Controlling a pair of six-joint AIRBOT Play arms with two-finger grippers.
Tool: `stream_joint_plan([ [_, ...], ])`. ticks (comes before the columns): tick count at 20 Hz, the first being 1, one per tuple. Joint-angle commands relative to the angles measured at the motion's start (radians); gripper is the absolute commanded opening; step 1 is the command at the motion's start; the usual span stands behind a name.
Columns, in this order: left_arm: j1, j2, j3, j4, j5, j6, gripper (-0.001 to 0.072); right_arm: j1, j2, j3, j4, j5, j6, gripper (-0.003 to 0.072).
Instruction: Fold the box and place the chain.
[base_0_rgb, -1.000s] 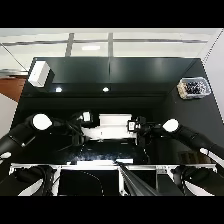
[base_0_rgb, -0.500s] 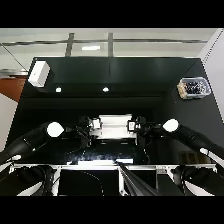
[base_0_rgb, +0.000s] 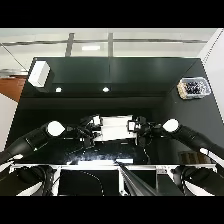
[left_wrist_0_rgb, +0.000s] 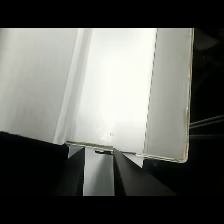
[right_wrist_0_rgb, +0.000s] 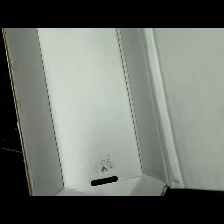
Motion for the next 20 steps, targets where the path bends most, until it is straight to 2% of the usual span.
stream_joint_plan([
  [1, -0.001, -0.009, 0.0, -0.059, -0.013, 0.001, 0.0224, 0.0, -0.001, 0.0, 0.0, -0.001, 0.0, 0.0591],
  [5, -0.001, -0.021, 0.0, -0.071, 0.004, 0.005, 0.0223, 0.0, 0.0, 0.0, 0.001, -0.001, 0.0, 0.0591],
  [10, -0.002, -0.092, 0.0, -0.248, 0.035, 0.177, 0.0223, 0.0, -0.001, 0.0, 0.001, -0.001, 0.001, 0.0591],
  [14, 0.0, -0.095, 0.011, -0.235, 0.077, 0.184, 0.0223, 0.0, -0.001, 0.0, 0.001, -0.001, 0.001, 0.0591],
  [17, 0.0, -0.095, 0.011, -0.226, 0.056, 0.198, 0.0227, 0.0, -0.001, 0.0, 0.001, -0.003, 0.002, 0.0591],
  [18, -0.002, -0.095, 0.011, -0.212, 0.053, 0.207, 0.0253, 0.0, -0.001, 0.0, 0.001, -0.007, 0.005, 0.0591],
  [19, -0.002, -0.095, 0.011, -0.209, 0.053, 0.212, 0.035, 0.0, -0.001, 0.0, 0.004, -0.011, 0.008, 0.0591],
  [20, -0.002, -0.095, 0.011, -0.208, 0.053, 0.214, 0.038, 0.0, 0.0, 0.0, 0.004, -0.011, 0.008, 0.0591],
])
